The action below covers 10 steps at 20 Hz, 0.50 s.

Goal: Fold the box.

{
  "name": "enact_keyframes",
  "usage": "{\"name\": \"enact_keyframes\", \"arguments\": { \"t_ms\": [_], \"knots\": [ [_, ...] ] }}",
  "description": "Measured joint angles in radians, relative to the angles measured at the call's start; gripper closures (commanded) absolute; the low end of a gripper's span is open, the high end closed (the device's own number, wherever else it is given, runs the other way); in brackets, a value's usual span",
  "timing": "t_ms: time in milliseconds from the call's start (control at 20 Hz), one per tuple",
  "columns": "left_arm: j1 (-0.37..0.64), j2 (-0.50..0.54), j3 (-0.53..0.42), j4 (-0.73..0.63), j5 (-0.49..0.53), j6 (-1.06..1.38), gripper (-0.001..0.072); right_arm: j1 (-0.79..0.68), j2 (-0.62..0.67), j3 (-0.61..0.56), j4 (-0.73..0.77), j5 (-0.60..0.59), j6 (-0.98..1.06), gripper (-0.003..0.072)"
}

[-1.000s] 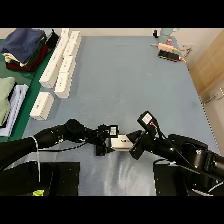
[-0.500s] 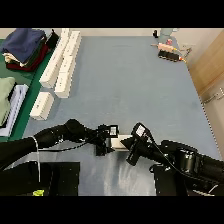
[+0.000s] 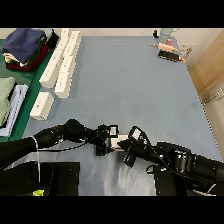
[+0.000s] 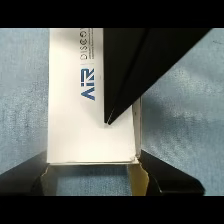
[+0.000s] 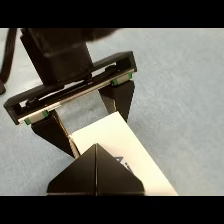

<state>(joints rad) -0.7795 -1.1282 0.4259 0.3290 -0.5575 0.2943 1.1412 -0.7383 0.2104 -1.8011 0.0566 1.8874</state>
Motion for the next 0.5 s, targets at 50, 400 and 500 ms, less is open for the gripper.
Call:
{"name": "enact_keyframes", "arguments": {
  "t_ms": [50,400,500],
  "knots": [
    [0.000,0.000,0.000,0.000,0.000,0.000,0.0190,0.001,-0.004,-0.007,0.010,-0.008,0.000,0.0685],
    [0.000,0.000,-0.001,0.002,0.001,0.000,0.0191,0.001,-0.046,-0.031,0.063,-0.036,0.000,0.0685],
    [0.000,0.000,-0.001,0.001,0.001,0.000,0.0190,0.003,-0.057,-0.033,0.074,-0.040,0.000,0.0685]
  ]
}}
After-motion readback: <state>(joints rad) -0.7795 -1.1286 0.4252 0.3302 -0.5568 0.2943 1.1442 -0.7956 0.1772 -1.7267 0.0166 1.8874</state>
